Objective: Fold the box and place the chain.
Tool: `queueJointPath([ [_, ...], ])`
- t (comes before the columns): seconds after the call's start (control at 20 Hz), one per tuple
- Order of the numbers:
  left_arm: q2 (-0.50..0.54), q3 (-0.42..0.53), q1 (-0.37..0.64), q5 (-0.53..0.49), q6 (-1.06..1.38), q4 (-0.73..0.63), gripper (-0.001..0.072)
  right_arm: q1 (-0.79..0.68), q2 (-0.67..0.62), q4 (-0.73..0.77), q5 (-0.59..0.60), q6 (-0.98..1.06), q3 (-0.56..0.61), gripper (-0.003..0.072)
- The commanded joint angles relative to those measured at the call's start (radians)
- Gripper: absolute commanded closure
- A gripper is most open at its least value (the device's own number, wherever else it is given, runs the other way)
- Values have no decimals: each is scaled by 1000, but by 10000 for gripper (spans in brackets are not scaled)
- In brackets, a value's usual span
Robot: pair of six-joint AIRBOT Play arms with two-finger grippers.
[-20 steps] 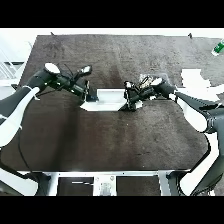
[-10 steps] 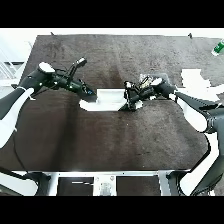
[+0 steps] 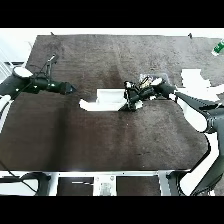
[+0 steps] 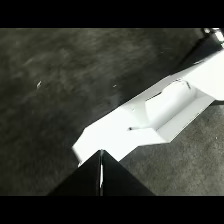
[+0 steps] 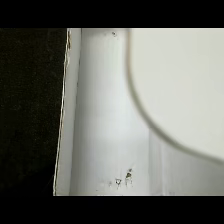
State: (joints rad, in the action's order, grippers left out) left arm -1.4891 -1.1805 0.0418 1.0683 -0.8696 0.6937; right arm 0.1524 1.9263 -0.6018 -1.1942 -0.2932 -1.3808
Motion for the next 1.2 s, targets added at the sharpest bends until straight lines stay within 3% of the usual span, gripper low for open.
queueJointPath([
  [0.0,10,55,47,-13,-132,32,699,0,0,0,0,0,0,192],
  [0.35,-43,91,46,12,-203,7,697,0,0,0,0,0,0,192],
  [0.55,-125,91,39,33,-194,-43,697,0,0,0,0,0,0,192],
  [0.9,-226,90,-87,-58,-196,-85,697,0,0,0,0,0,0,192],
  [1.15,-226,85,-141,-63,-168,-127,694,0,0,0,0,0,0,192],
])
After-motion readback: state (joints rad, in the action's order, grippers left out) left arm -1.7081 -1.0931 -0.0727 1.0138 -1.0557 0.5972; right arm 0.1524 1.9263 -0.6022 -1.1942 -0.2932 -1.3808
